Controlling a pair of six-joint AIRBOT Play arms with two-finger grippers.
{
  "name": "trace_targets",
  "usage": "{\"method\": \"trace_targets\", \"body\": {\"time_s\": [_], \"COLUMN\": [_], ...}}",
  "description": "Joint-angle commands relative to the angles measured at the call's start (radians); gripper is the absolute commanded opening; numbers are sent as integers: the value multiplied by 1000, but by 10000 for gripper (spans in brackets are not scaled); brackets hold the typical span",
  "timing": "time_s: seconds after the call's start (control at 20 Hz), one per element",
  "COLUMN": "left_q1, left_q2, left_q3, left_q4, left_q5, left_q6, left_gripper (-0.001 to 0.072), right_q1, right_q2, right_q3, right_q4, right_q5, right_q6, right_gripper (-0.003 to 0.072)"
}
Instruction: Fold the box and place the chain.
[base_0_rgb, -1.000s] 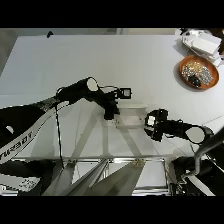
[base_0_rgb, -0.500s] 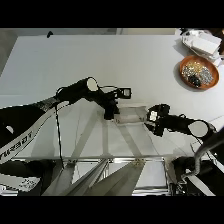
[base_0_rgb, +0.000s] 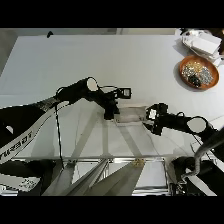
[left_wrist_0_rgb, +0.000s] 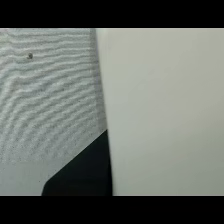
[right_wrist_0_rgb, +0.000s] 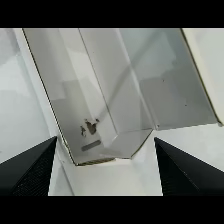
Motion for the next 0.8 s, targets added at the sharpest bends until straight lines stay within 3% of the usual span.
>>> {"method": "trace_targets", "body": {"time_s": [0.0,0.75], "left_q1": [0,0], "left_q2": [1,1], "left_q3": [1,1], "left_q4": [0,0], "left_q5": [0,0], "left_q6": [0,0], "left_gripper": [11,11], "right_q1": [-28,-111], "right_q2": [-17,-105], "right_q3": [1,27], "right_q4": [38,190], "right_q5": [19,87], "right_q6": [-66,-275], "right_gripper": [679,679]}}
